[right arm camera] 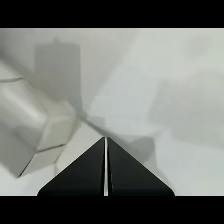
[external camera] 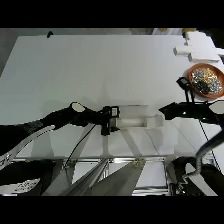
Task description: Fold the box and place the chain.
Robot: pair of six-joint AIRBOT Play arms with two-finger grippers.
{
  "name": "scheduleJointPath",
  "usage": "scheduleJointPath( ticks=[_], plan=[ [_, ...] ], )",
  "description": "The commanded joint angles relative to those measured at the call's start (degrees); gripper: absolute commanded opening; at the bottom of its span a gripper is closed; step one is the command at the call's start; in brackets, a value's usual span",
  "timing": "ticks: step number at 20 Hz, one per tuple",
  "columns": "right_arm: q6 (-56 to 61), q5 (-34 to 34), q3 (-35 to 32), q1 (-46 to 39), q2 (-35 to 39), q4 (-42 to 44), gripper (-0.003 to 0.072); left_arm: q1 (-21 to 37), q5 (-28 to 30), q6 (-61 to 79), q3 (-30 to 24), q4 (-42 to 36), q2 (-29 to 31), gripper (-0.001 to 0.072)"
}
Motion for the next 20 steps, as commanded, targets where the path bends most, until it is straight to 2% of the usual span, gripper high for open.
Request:
scheduleJointPath(
  ticks=[1,4,10,14,17,19,20],
  plan=[
    [20.24,-2.56,0.02,-3.58,-2.29,-8.17,0.0011,0.00,0.00,0.02,0.00,0.04,0.02,0.0033],
    [23.39,0.98,0.00,-3.54,-8.33,-10.78,0.0011,0.00,0.02,0.02,0.00,0.04,0.02,0.0033],
    [23.19,3.67,-0.02,1.03,-15.74,-2.25,0.0011,0.00,0.02,0.02,0.00,0.04,0.02,0.0033],
    [21.33,6.56,0.02,4.81,-16.06,3.02,0.0012,0.00,0.00,0.02,0.00,0.04,0.02,0.0033],
    [20.74,8.35,0.02,5.03,-12.83,2.97,0.0173,0.00,0.00,0.02,0.00,0.04,0.02,0.0033],
    [20.74,9.25,0.02,5.03,-10.45,2.99,0.0184,0.00,0.00,0.02,0.00,0.02,0.02,0.0033],
    [20.74,9.81,0.02,5.03,-9.38,2.99,0.0250,0.00,0.02,0.02,0.00,0.02,0.02,0.0033]
  ],
)
